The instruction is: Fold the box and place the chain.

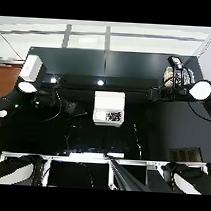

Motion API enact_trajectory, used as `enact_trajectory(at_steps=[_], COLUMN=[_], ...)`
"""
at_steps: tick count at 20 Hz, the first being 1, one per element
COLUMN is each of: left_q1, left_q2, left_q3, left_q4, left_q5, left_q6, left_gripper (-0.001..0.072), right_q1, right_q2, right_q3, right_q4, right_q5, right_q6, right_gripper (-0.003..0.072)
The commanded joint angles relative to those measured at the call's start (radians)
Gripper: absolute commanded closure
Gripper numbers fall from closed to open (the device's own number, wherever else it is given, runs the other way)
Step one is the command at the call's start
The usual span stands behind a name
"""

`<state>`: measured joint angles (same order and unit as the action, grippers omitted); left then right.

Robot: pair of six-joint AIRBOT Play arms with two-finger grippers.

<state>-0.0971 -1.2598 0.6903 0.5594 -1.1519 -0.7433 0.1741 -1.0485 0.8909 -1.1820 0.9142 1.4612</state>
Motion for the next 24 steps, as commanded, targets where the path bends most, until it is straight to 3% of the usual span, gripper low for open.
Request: enact_trajectory(at_steps=[1, 5, 9, 17, 24], left_q1=[-0.010, -0.091, -0.181, -0.200, -0.239], left_q2=[-0.068, -0.068, -0.078, -0.195, -0.200], left_q3=[0.018, 0.080, 0.080, 0.080, 0.084], left_q4=[-0.162, 0.103, 0.178, 0.024, 0.007], left_q5=[-0.012, 0.042, 0.140, 0.183, 0.224], left_q6=[0.467, 0.831, 1.058, 1.053, 1.002], left_gripper=[-0.0003, -0.0003, -0.0003, -0.0004, -0.0003], right_q1=[0.000, 0.000, 0.000, 0.000, 0.000], right_q2=[0.000, 0.000, -0.001, -0.002, -0.002], right_q3=[0.001, 0.001, 0.001, 0.001, 0.001], right_q4=[0.007, 0.007, 0.006, 0.007, 0.004], right_q5=[0.004, 0.003, -0.005, -0.022, -0.022], right_q6=[0.012, 0.019, 0.051, 0.072, 0.072], right_gripper=[0.0316, 0.0316, 0.0316, 0.0316, 0.0317])
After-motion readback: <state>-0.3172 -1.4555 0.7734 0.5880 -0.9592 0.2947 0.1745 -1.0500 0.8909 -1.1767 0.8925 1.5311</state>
